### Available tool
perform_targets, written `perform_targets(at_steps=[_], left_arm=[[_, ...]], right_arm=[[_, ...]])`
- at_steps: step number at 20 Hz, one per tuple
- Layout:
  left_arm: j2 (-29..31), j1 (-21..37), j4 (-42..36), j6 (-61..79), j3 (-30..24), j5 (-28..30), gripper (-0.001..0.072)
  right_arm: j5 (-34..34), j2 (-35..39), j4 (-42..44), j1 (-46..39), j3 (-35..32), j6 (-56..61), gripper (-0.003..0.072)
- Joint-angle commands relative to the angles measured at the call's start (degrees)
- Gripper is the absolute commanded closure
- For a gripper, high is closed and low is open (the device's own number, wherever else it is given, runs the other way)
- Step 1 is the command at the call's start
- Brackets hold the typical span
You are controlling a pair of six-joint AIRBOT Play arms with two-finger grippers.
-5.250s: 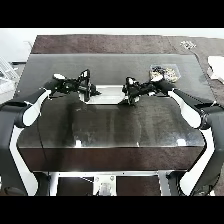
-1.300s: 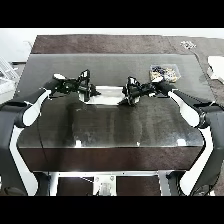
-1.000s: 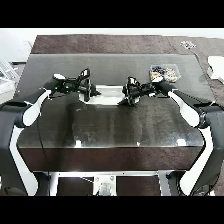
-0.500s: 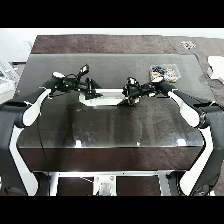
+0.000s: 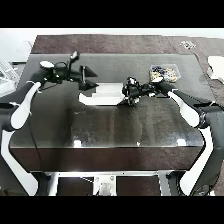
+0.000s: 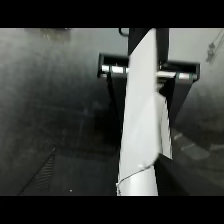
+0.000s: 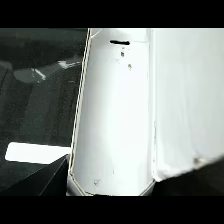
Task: Fold the box and place the chain.
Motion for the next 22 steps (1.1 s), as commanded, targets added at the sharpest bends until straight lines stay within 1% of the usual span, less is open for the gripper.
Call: perform_targets(at_steps=[1,2,3,5,6,9,10,11,13,16,17,18,20,22], left_arm=[[4.07,2.56,-1.57,-1.64,0.28,-6.23,0.0271],[5.14,2.99,-1.64,-1.29,0.28,-9.14,0.0549],[6.08,3.41,-1.73,-0.94,0.28,-11.72,0.0692],[8.07,3.41,-1.92,-1.05,0.28,-15.39,0.0692],[9.46,3.39,-1.92,-1.38,0.13,-15.82,0.0693],[13.44,3.39,-1.81,-1.53,-1.09,-15.41,0.0696],[14.93,3.19,-1.86,-1.46,-2.45,-14.36,0.0695],[16.79,2.69,-1.6,-1.11,-4.33,-12.48,0.0696],[21.53,0.7,-0.59,2.29,-10.62,-6.27,0.0696],[29.64,-3.15,-0.39,8.66,-23.41,8.63,0.0695],[31.58,-4.09,-0.87,10.23,-27.28,12.41,0.0695],[32.68,-4.55,-1.88,11.3,-30.29,14.36,0.0695],[32.94,-4.66,-4.42,12.57,-34.71,14.62,0.0695],[32.87,-4.72,-5.01,12.63,-38.18,15.47,0.0695]], right_arm=[[-0.02,-0.04,0.0,0.04,0.02,-0.02,0.017],[-0.02,-0.04,0.0,0.04,0.02,-0.02,0.017],[-0.02,-0.04,0.02,0.04,0.02,-0.02,0.017],[-0.02,-0.04,0.02,0.04,0.02,-0.02,0.017],[-0.02,-0.04,0.0,0.04,0.02,-0.02,0.017],[-0.02,-0.04,0.0,0.04,0.02,-0.02,0.017],[-0.02,-0.04,0.07,0.04,0.02,-0.02,0.017],[-0.02,-0.04,0.13,0.04,0.02,-0.02,0.017],[-0.02,-0.04,0.13,0.04,0.02,-0.02,0.017],[-0.02,-0.04,0.13,0.04,0.02,-0.02,0.017],[-0.02,-0.04,0.13,0.04,0.02,-0.02,0.017],[-0.02,-0.04,0.15,0.04,0.02,-0.02,0.017],[-0.02,-0.04,0.13,0.04,0.02,-0.02,0.017],[-0.02,-0.04,0.15,0.04,0.02,-0.02,0.017]])
